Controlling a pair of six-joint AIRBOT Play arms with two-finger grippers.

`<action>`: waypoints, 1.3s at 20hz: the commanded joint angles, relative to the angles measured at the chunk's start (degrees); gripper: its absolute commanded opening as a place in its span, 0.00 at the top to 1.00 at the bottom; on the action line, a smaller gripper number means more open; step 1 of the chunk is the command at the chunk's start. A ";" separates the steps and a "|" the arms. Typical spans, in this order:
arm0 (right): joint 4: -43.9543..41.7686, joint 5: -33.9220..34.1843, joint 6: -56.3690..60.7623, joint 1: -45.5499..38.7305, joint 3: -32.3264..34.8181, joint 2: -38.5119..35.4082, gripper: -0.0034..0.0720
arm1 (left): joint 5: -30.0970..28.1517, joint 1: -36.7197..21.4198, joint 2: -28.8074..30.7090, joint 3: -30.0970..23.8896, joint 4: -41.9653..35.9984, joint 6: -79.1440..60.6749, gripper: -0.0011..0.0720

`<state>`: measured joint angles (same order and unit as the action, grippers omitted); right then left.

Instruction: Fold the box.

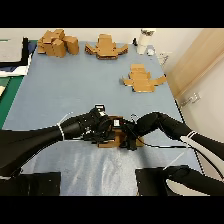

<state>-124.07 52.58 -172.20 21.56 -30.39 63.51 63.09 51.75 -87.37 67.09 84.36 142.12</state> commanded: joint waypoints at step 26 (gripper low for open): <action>0.02 0.00 0.07 -0.02 -0.02 -0.02 0.26 | -4.00 -0.04 -0.09 0.09 1.81 -3.04 0.30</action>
<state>-124.03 52.58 -172.16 21.52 -30.41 63.48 59.96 51.75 -87.42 67.13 85.17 140.27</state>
